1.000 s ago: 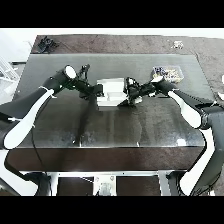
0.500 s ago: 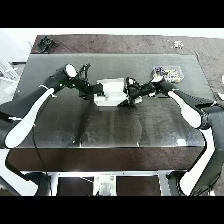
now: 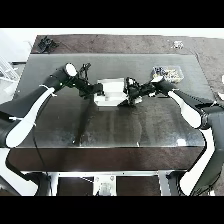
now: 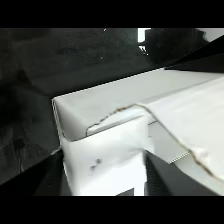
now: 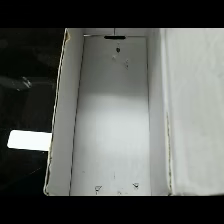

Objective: Fold the box and place the chain.

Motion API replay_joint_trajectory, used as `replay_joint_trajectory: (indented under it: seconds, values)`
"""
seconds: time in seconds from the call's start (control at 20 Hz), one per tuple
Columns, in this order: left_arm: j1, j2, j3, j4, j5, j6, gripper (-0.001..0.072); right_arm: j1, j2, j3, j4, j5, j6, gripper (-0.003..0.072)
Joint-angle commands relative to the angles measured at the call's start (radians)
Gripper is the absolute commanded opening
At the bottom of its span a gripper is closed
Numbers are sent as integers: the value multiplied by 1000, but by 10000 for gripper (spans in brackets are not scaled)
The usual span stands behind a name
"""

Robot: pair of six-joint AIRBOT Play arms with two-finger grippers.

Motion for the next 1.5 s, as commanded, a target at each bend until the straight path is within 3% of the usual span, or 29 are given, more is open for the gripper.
replay_joint_trajectory:
  seconds: [0.0, 1.1, 1.45]
  values:
    - [0, 1, 10, -9, -6, 0, 460, 1, 0, 0, 0, 0, 0, 579]
    - [-16, 0, 22, 63, -36, -47, 462, 0, 0, 0, 0, 0, 0, 580]
    - [-35, -75, 152, 138, -169, -84, 463, 0, 0, 0, 0, 0, 0, 579]
